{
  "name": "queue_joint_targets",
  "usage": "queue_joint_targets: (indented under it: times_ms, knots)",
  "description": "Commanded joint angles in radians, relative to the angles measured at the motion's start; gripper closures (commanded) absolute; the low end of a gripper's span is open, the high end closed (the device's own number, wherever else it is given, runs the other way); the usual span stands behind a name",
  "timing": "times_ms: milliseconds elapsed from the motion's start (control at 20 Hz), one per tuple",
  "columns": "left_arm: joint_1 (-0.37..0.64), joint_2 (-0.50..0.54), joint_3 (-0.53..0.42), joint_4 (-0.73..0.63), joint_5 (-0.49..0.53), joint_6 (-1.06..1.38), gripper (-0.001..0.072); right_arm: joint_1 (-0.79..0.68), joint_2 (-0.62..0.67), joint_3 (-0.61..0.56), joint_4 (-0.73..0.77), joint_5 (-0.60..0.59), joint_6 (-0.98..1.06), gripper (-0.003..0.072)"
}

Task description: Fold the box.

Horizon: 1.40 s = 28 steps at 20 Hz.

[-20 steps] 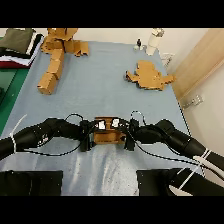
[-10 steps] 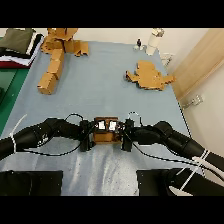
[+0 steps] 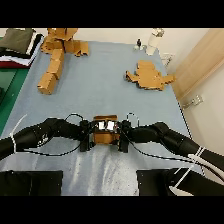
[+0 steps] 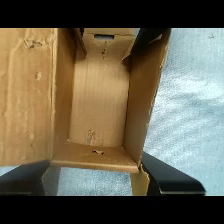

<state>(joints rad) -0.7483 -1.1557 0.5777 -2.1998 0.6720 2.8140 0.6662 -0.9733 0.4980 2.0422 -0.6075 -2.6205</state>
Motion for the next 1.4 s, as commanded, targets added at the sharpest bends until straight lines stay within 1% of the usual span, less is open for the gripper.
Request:
queue_joint_targets:
  times_ms: [0, 150, 250, 300, 350, 450, 500, 550, 600, 700, 800, 900, 1000, 1050, 1150, 1250, 1350]
  knots:
    - [0.001, 0.0, 0.001, -0.002, -0.001, -0.002, 0.0286, 0.001, -0.006, -0.001, 0.017, -0.003, -0.011, 0.0201]
    - [0.001, 0.0, 0.001, -0.002, -0.002, -0.002, 0.0286, 0.0, -0.006, -0.001, 0.013, -0.008, -0.01, 0.0201]
    - [0.001, 0.0, 0.001, -0.002, -0.002, -0.002, 0.0286, 0.0, 0.002, 0.0, -0.01, -0.044, 0.056, 0.0214]
    - [0.001, 0.0, 0.001, -0.002, -0.001, -0.002, 0.0286, 0.0, 0.015, 0.002, -0.039, -0.089, 0.142, 0.0368]
    - [0.001, 0.0, 0.001, -0.002, -0.002, -0.002, 0.0286, 0.0, 0.034, 0.013, -0.092, -0.154, 0.272, 0.0554]
    - [0.001, 0.0, 0.001, -0.002, -0.002, -0.002, 0.0286, 0.0, 0.093, 0.06, -0.247, -0.36, 0.644, 0.0683]
    - [0.001, 0.0, 0.001, -0.002, -0.002, -0.002, 0.0286, 0.0, 0.13, 0.081, -0.311, -0.455, 0.809, 0.0684]
    - [0.001, 0.0, 0.001, -0.002, -0.002, -0.002, 0.0286, 0.0, 0.175, 0.094, -0.373, -0.523, 0.942, 0.0684]
    - [0.001, 0.0, 0.001, -0.002, -0.002, -0.002, 0.0286, -0.008, 0.231, 0.099, -0.444, -0.562, 1.064, 0.0684]
    - [0.001, 0.0, 0.001, -0.002, -0.001, -0.002, 0.0286, -0.064, 0.329, 0.099, -0.559, -0.589, 1.264, 0.0686]
    - [0.001, 0.0, 0.001, -0.002, -0.002, -0.002, 0.0286, -0.181, 0.366, 0.099, -0.623, -0.624, 1.337, 0.0685]
    - [0.001, 0.0, 0.001, -0.002, -0.001, -0.002, 0.0286, -0.316, 0.355, 0.099, -0.629, -0.619, 1.338, 0.0684]
    - [0.001, 0.0, 0.001, -0.002, -0.002, -0.002, 0.0286, -0.442, 0.305, 0.093, -0.607, -0.587, 1.332, 0.0685]
    - [0.001, 0.0, 0.001, -0.002, -0.002, -0.002, 0.0286, -0.499, 0.267, 0.08, -0.553, -0.565, 1.292, 0.0685]
    - [0.001, 0.0, 0.001, -0.002, -0.002, -0.002, 0.0286, -0.575, 0.177, 0.044, -0.33, -0.496, 1.158, 0.0685]
    - [0.001, 0.0, 0.001, -0.002, -0.001, -0.002, 0.0286, -0.591, 0.089, 0.016, -0.088, -0.43, 1.02, 0.0685]
    - [0.001, 0.0, 0.001, -0.002, -0.002, -0.002, 0.0286, -0.591, 0.003, 0.004, 0.077, -0.414, 0.919, 0.0685]
